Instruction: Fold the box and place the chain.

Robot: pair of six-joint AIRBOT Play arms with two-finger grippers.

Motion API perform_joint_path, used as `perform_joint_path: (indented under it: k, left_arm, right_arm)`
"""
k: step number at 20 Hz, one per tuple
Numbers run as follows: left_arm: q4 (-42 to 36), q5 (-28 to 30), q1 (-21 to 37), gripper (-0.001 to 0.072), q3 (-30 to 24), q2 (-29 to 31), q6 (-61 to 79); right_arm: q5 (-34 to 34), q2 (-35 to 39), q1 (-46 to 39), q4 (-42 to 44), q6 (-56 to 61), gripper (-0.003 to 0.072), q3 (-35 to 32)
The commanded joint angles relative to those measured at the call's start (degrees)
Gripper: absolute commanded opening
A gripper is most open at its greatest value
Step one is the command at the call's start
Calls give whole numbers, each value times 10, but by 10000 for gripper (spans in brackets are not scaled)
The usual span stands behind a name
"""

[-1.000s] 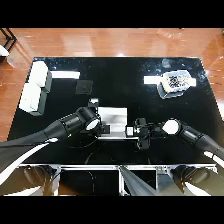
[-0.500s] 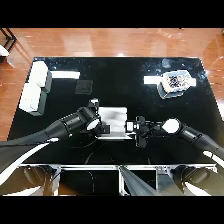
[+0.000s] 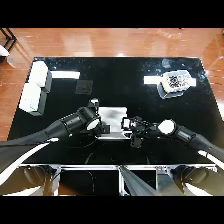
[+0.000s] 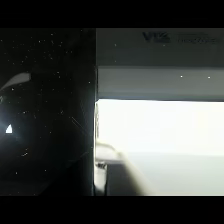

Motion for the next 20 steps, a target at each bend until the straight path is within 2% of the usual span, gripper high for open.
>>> perform_joint_path:
  k: [1, 2, 4, 5, 6, 7, 8, 9, 10, 11, 14, 17, 20]
  left_arm:
    - [0, 0, 0, 19, 0, 0, 0]
    - [0, 0, 0, 19, 0, 0, 0]
    - [0, 0, 0, 19, 0, 0, 0]
    - [0, 0, 0, 19, 0, 0, 0]
    - [0, 0, 0, 19, 0, 0, 0]
    - [0, 0, 0, 19, 0, 0, 0]
    - [-1, 0, 0, 19, 0, 0, 0]
    - [-1, 0, 0, 19, 0, 0, 0]
    - [-1, 0, 0, 19, 0, 0, 0]
    - [-1, 0, 0, 19, 0, 0, 0]
    - [-2, 0, 0, 19, 0, 0, 0]
    - [-2, 0, 0, 19, 0, 0, 0]
    - [-2, 0, 0, 19, 0, 0, 0]
  right_arm:
    - [-20, -10, 6, 21, 2, 269, 0]
    - [-19, -10, 6, 21, 2, 375, 0]
    - [-19, -10, 6, 21, 2, 284, 0]
    - [-19, -10, 6, 21, 2, 298, 0]
    - [-20, -10, 6, 23, 2, 431, 0]
    - [-22, -10, 6, 23, 2, 436, 1]
    - [-24, -10, 6, 23, 2, 351, 1]
    - [-25, -10, 6, 23, 2, 195, 1]
    - [-28, -9, 6, 22, 5, 170, 1]
    - [-28, -3, 4, 11, 30, 20, 1]
    - [-1, 38, -37, -86, 233, 19, 1]
    - [116, 101, -140, -161, 502, 19, 1]
    - [227, 139, -272, -190, 644, 19, 1]
